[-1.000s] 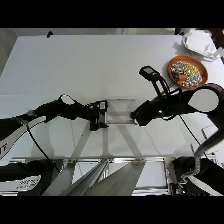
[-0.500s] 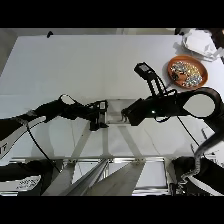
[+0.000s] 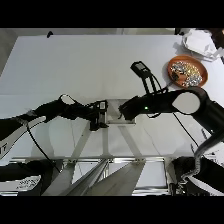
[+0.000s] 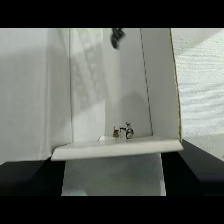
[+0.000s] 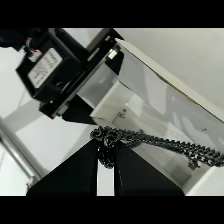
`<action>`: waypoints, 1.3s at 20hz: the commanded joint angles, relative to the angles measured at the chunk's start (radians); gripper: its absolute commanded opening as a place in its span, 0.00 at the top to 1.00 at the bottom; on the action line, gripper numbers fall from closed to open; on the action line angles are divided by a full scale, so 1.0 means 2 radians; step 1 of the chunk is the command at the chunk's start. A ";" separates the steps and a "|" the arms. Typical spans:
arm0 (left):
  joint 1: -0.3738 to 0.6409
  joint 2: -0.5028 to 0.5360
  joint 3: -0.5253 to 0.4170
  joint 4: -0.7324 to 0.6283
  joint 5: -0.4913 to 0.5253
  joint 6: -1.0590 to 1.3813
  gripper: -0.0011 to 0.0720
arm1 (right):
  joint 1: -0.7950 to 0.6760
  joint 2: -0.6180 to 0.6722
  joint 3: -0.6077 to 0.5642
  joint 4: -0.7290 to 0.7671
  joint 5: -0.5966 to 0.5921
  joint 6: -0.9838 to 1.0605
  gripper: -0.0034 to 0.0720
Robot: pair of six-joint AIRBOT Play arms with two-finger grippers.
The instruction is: Fold the box and place the chain.
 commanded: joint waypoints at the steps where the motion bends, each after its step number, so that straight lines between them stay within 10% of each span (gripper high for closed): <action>1: 0.000 0.000 0.000 0.000 0.000 0.000 0.53 | 0.023 -0.053 0.000 -0.026 -0.016 0.002 0.94; 18: 0.000 0.000 0.000 0.000 0.000 0.000 0.53 | 0.048 -0.138 0.000 -0.103 -0.034 0.080 0.78; 21: 0.000 0.000 0.000 0.000 0.000 0.000 0.53 | 0.048 -0.119 0.000 -0.100 -0.022 0.079 0.54; 26: 0.000 0.000 0.000 0.000 0.000 0.000 0.53 | 0.047 -0.011 0.000 -0.185 -0.007 0.094 0.54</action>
